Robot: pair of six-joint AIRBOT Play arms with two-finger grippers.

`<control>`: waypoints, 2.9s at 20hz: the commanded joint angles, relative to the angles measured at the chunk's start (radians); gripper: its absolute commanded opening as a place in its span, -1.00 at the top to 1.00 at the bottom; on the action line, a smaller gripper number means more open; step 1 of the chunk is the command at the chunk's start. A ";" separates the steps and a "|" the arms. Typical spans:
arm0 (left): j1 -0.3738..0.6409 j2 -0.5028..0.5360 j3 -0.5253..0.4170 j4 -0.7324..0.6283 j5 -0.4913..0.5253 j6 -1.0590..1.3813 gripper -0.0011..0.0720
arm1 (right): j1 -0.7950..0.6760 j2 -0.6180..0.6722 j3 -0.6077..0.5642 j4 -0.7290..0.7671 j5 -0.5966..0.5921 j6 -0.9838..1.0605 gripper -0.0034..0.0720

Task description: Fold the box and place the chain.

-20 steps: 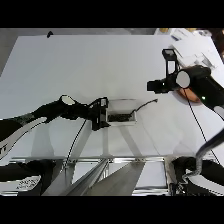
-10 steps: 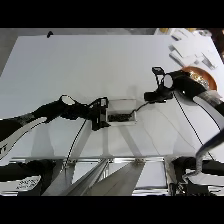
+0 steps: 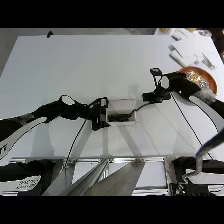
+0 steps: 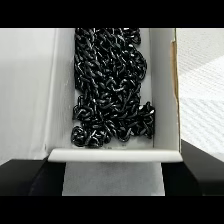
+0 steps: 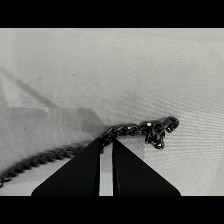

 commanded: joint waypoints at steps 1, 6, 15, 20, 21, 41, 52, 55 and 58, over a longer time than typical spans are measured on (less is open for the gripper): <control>0.000 0.000 0.000 0.000 0.000 0.000 0.68 | 0.013 -0.005 -0.002 0.005 0.054 -0.014 0.87; 0.000 0.000 0.000 0.000 0.000 0.000 0.68 | 0.070 0.159 -0.002 -0.002 0.061 -0.035 0.87; 0.000 0.000 0.000 0.000 0.000 0.000 0.68 | 0.302 0.500 -0.002 0.124 0.104 -0.034 0.87; 0.000 0.000 0.000 0.000 0.000 0.000 0.68 | 0.398 0.521 -0.002 0.201 0.044 -0.034 0.87; 0.000 0.000 0.000 0.000 0.000 0.000 0.68 | 0.415 0.515 -0.003 0.201 0.011 -0.034 0.86; 0.000 0.000 0.000 0.000 0.000 0.000 0.68 | 0.262 0.192 0.190 0.222 -0.048 -0.532 0.87; 0.000 0.000 0.000 0.000 0.000 0.000 0.68 | 0.346 0.172 0.086 0.455 0.130 -1.130 0.86; 0.000 0.000 0.000 0.000 0.000 0.000 0.68 | 0.355 0.230 0.000 0.452 0.091 -1.163 0.35; 0.000 0.000 0.000 0.000 0.000 0.000 0.68 | 0.354 0.257 -0.029 0.452 0.071 -1.181 0.29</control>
